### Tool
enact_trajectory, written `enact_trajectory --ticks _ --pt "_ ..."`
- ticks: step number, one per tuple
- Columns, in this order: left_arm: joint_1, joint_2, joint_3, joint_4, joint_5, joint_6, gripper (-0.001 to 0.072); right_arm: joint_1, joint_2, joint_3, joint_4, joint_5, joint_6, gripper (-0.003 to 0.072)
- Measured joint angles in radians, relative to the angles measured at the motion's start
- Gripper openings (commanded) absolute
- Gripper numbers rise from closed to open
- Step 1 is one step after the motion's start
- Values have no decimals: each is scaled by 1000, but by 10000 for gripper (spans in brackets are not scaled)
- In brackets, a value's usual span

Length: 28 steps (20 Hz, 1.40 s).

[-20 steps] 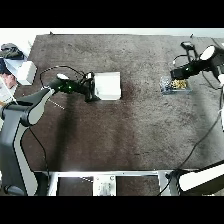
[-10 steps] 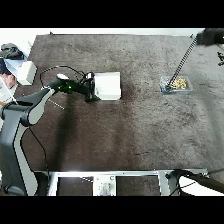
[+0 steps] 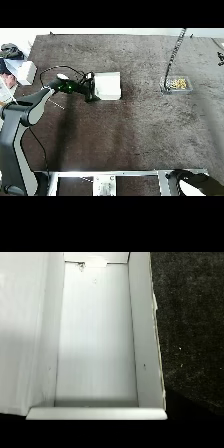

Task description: Fold the box and place the chain.

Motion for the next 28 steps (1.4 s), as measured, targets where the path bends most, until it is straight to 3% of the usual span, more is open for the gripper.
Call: enact_trajectory --ticks 11,19,28 --pt "0 0 0 0 0 0 340 248 -182 0 27 54 -7 -7" --pt "0 0 0 0 0 0 340 279 -275 6 55 -6 -7 -8" --pt "0 0 0 0 0 0 340 283 -282 149 90 -77 -7 -9"
